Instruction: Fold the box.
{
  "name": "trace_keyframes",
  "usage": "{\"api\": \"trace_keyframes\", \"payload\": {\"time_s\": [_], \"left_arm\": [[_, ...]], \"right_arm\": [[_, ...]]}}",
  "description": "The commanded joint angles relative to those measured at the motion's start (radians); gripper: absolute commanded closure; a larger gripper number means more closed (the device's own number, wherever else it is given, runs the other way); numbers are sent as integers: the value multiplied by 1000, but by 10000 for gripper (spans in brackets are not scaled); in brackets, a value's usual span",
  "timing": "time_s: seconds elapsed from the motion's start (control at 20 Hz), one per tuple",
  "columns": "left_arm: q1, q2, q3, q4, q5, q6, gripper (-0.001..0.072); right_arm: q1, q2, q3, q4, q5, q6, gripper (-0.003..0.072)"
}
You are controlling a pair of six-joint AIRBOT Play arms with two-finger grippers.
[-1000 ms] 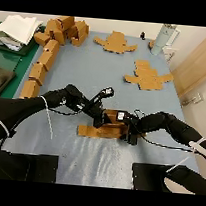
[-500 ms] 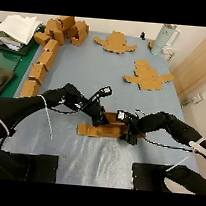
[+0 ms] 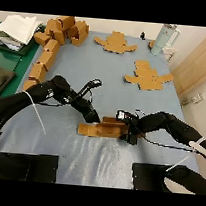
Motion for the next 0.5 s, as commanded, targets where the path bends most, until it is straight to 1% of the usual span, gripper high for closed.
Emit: {"api": "trace_keyframes", "payload": {"time_s": [0.0, 0.05, 0.1, 0.2, 0.3, 0.35, 0.45], "left_arm": [[26, 57, 0, 67, -164, -140, 167], [24, 60, 0, 66, -225, -171, 509], [19, 58, 0, 58, -273, -213, 692], [-14, 57, 0, 6, -277, -422, 693], [-67, 56, 0, -128, -244, -432, 693], [-91, 54, 2, -187, -209, -426, 693], [-121, 30, 31, -226, -125, -426, 693]], "right_arm": [[1, 0, -1, 0, -17, 1, 175], [1, 0, -1, 1, -23, 4, 175], [1, 0, -1, 3, -24, 39, 175], [1, 0, -1, 3, -26, 124, 174], [1, 0, -1, 0, -27, 123, 175], [1, 0, -1, 0, -27, 123, 174], [1, 0, -1, 0, -27, 123, 174]]}}
